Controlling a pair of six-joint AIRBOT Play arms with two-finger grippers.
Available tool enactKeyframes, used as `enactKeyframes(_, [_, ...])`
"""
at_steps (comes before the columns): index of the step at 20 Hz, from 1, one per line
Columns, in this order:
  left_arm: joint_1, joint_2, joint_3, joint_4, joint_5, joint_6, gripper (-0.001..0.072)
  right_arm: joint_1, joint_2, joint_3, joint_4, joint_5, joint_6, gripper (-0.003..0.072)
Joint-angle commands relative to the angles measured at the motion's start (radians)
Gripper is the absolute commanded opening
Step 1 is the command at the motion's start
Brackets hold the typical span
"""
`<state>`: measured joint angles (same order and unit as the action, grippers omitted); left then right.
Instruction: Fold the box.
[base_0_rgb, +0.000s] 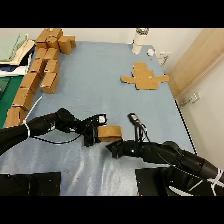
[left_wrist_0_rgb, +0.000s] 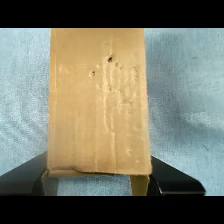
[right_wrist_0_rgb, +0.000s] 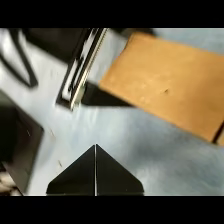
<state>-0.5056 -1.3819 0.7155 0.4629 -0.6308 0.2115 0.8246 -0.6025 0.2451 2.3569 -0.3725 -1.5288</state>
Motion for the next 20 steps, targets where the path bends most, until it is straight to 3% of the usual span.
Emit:
enactKeyframes(1, [0.0,0.0,0.0,0.0,0.0,0.0,0.0466,0.0,-0.021,-0.044,0.126,0.257,0.136,0.0003])
enactKeyframes(7, [0.0,0.0,0.0,0.0,0.0,0.0,0.0466,0.0,-0.099,-0.039,0.122,0.267,0.152,0.0003])
enactKeyframes(20, [0.0,0.0,0.0,0.0,0.0,0.0,0.0466,0.01,-0.132,-0.039,0.111,0.256,0.152,0.0003])
